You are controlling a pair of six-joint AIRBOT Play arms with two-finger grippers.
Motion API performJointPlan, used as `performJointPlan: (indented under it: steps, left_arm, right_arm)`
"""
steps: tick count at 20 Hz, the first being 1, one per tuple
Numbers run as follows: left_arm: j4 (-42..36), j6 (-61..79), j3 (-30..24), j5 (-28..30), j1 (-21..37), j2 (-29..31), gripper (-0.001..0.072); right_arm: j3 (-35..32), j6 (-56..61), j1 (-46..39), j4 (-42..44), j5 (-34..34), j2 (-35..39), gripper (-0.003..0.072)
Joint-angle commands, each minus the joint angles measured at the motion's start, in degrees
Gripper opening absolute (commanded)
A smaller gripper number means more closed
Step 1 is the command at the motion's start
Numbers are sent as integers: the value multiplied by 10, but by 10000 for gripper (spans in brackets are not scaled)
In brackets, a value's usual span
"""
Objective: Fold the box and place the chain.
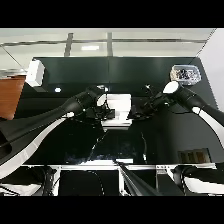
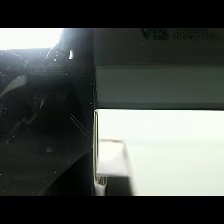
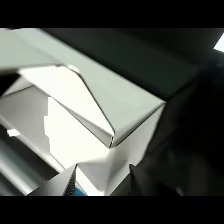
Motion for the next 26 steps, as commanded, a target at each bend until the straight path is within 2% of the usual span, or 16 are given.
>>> performJointPlan:
  steps: [1,4,9,12,24,25,26]
  left_arm:
    - [0,0,0,0,0,0,25]
    - [0,0,0,0,0,0,26]
    - [2,0,0,0,0,0,26]
    - [2,0,0,0,0,0,26]
    - [2,0,0,0,0,0,26]
    - [2,0,0,0,0,0,26]
    - [2,0,0,0,0,0,26]
  right_arm:
    - [37,159,61,-139,-47,-1,372]
    - [57,296,116,-268,-65,-3,372]
    - [114,456,202,-432,-20,-36,372]
    - [118,508,216,-430,-15,-52,372]
    - [117,501,210,-401,-12,-73,369]
    - [117,501,210,-401,-12,-74,242]
    - [117,501,210,-401,-12,-75,51]
